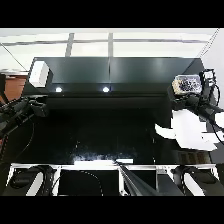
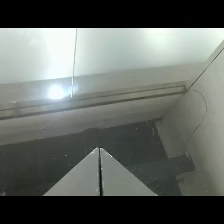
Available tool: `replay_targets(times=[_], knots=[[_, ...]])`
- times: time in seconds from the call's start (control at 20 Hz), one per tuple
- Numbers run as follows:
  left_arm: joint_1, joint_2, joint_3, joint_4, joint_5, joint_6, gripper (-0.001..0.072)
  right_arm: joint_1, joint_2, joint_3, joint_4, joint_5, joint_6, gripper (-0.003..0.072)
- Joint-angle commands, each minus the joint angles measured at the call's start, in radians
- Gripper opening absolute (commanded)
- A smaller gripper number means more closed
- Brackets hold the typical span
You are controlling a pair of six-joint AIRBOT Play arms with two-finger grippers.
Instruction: Fold the box and place the chain.
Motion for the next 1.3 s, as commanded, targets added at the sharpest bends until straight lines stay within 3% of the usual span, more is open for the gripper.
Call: replay_targets(times=[0.0, 0.7, 0.85, 1.05, 1.25], knots=[[0.001, 0.0, 0.0, 0.0, 0.0, 0.0, 0.0025, 0.001, 0.0, 0.0, 0.0, 0.0, 0.0, 0.0012], [0.001, 0.0, 0.0, -0.001, 0.003, -0.002, 0.0025, 0.001, 0.0, 0.0, 0.0, 0.0, 0.0, 0.0012], [0.001, -0.002, -0.001, -0.024, 0.126, -0.018, 0.0025, 0.001, 0.0, 0.0, 0.003, -0.004, 0.0, 0.0012], [0.001, -0.013, -0.001, -0.237, 0.319, -0.039, 0.0025, 0.004, 0.0, 0.0, 0.019, 0.016, 0.0, 0.0012], [0.001, -0.028, -0.001, -0.267, 0.473, -0.04, 0.0025, 0.004, -0.003, 0.0, 0.018, -0.048, 0.0, 0.0012]])
